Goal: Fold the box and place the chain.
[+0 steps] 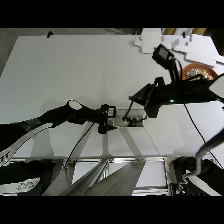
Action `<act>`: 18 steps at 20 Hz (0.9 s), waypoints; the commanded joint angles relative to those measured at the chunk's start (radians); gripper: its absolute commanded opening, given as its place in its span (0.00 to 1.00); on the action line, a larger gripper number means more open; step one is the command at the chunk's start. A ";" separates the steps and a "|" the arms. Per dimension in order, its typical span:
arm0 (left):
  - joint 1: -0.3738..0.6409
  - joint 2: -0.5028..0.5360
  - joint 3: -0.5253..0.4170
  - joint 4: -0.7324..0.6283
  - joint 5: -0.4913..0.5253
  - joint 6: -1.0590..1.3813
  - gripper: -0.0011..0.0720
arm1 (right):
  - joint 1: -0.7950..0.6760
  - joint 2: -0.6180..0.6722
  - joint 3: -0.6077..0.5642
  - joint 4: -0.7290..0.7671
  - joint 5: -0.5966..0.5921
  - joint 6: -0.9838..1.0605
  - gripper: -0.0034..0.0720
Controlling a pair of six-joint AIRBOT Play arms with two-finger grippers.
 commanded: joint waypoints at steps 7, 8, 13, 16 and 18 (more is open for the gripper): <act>0.000 0.000 0.000 0.000 0.000 0.000 0.22 | 0.001 -0.078 -0.049 -0.091 0.056 0.053 0.07; 0.000 0.000 0.000 0.000 0.000 0.000 0.22 | 0.001 -0.079 -0.063 -0.095 0.049 0.053 0.07; 0.000 0.000 0.000 0.000 0.000 0.000 0.22 | 0.001 -0.121 -0.130 -0.111 0.022 0.063 0.17; 0.000 0.000 0.000 0.000 0.000 0.000 0.22 | 0.001 -0.126 -0.128 -0.113 -0.010 0.118 0.39; 0.000 0.000 0.000 0.000 0.000 0.000 0.22 | -0.026 -0.120 -0.087 -0.126 0.047 0.135 0.39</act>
